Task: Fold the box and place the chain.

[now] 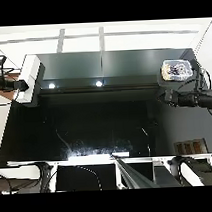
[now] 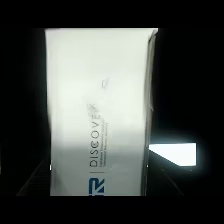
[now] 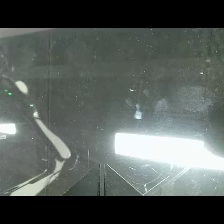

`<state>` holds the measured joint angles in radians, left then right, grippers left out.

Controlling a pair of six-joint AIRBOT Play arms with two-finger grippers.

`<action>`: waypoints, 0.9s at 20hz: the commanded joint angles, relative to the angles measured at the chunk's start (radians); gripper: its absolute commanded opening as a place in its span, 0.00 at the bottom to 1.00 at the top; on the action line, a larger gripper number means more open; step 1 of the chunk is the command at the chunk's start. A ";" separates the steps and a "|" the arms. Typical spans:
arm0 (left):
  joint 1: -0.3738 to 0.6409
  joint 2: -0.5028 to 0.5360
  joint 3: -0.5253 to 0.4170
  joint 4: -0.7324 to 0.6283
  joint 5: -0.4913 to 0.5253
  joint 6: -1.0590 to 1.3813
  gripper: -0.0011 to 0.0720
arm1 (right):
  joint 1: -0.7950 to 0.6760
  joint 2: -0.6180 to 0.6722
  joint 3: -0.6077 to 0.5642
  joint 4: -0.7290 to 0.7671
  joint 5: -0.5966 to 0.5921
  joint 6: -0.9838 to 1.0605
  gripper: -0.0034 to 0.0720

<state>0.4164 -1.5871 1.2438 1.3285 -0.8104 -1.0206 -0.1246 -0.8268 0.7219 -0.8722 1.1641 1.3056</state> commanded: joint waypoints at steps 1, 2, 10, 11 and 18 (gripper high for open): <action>-0.016 0.005 0.010 0.090 -0.007 -0.006 1.00 | 0.000 0.000 0.001 0.007 0.000 0.002 0.10; -0.023 0.018 0.023 0.136 -0.023 -0.031 0.99 | 0.000 0.000 0.001 0.008 0.002 0.002 0.10; -0.059 0.248 0.104 -0.081 -0.207 -0.118 0.91 | 0.000 0.000 0.001 -0.002 -0.024 0.000 0.10; -0.068 0.280 0.104 -0.166 -0.250 -0.117 0.51 | 0.000 0.000 0.001 -0.001 -0.022 0.000 0.10; -0.233 0.561 -0.177 -0.389 -0.332 -0.093 0.04 | 0.024 0.151 -0.010 -0.223 -0.059 0.000 0.10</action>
<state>0.2543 -1.1591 1.2125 1.0176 -1.1393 -1.1290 -0.1154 -0.7620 0.7197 -0.9672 1.1465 1.3060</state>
